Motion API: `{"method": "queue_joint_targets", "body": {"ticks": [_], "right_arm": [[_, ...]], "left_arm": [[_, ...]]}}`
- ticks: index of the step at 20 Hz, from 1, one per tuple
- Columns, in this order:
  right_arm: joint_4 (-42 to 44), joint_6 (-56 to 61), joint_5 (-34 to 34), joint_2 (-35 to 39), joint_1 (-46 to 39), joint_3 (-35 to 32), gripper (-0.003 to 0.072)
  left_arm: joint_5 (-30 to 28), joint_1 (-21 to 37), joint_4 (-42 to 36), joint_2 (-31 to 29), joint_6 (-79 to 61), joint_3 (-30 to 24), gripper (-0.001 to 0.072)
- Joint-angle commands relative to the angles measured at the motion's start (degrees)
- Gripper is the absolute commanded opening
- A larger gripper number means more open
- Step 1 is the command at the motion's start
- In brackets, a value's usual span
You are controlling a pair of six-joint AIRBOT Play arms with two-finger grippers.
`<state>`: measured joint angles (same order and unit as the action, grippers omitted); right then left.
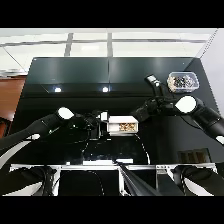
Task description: Fold the box and place the chain.
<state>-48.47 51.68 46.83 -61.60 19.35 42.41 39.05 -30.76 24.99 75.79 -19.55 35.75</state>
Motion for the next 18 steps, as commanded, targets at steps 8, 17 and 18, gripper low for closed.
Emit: {"method": "queue_joint_targets", "body": {"ticks": [8, 17, 18], "right_arm": [[4.0, -39.2, 13.4, -0.5, 3.1, 1.6, 0.0698], [3.9, -38.8, 10.0, -0.9, 3.3, -0.5, 0.0404], [3.9, -38.7, 9.9, -0.9, 3.3, -0.6, 0.0403]], "left_arm": [[-0.1, 0.0, 0.1, 0.0, 0.0, 0.0, 0.0443], [-0.1, 0.0, 0.0, 0.0, 0.0, 0.0, 0.0443], [-0.1, 0.0, 0.0, 0.0, 0.0, 0.0, 0.0443]]}}
